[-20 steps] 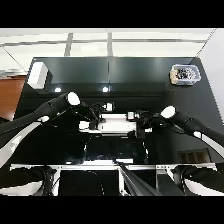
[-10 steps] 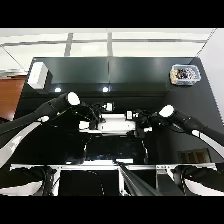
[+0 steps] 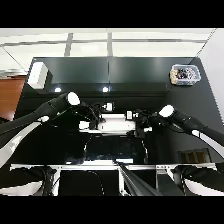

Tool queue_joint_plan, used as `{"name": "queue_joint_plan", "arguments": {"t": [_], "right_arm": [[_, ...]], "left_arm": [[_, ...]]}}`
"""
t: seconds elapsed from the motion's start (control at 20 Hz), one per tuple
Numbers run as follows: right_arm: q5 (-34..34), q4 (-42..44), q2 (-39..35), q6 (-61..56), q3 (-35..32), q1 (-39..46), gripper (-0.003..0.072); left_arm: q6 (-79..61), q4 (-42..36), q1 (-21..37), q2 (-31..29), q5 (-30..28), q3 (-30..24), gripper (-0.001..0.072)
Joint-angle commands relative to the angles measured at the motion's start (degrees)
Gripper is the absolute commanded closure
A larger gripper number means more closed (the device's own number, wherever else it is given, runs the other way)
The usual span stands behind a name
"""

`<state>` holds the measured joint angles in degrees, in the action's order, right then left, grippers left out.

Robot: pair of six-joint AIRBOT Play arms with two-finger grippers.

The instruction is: Fold the box and place the chain.

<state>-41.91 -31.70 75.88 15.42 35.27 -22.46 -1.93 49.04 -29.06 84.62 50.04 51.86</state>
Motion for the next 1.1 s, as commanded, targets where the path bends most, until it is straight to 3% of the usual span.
{"name": "queue_joint_plan", "arguments": {"t": [0.0, 0.05, 0.25, 0.3, 0.45, 0.5, 0.8, 0.9, 0.95, 1.05], "right_arm": [[0.02, 0.02, 0.02, -0.02, 0.04, -0.04, 0.0107], [0.02, 0.02, 0.0, -0.02, 0.04, -0.04, 0.0191], [0.02, 0.07, 0.02, -0.02, 0.04, -0.04, 0.019], [0.02, 0.09, 0.0, -0.02, 0.04, -0.04, 0.019], [0.02, 0.09, 0.02, -0.02, 0.04, -0.04, 0.0191], [0.04, 0.09, 0.0, -0.02, 0.04, -0.04, 0.019], [0.04, 0.09, 0.0, -0.02, 0.02, -0.04, 0.0192], [0.04, 0.07, 0.0, 0.0, 0.04, -0.04, 0.0192], [0.04, 0.09, 0.0, 0.0, 0.04, -0.04, 0.0192], [0.04, 0.09, 0.0, 0.0, 0.04, -0.04, 0.0194]], "left_arm": [[-0.02, 0.02, 0.0, 0.02, -0.13, 0.07, 0.0684], [-0.02, 0.0, 0.02, 0.0, -0.15, 0.07, 0.0684], [0.0, 0.0, 0.09, -0.04, -0.5, 0.07, 0.0681], [0.04, 0.0, 0.09, -0.11, -0.48, 0.17, 0.0619], [3.04, 0.57, 0.46, -0.52, -0.24, 2.12, 0.0243], [5.2, 0.72, 0.94, -1.01, 0.44, 2.97, 0.0166], [21.16, 16.41, 5.51, -9.16, 15.1, 5.42, 0.0166], [29.11, 18.49, 8.09, -12.07, 19.32, 5.4, 0.0169], [33.94, 18.05, 9.46, -13.2, 20.98, 5.4, 0.0212], [38.88, 14.34, 11.21, -13.77, 28.09, 5.25, 0.0531]]}}
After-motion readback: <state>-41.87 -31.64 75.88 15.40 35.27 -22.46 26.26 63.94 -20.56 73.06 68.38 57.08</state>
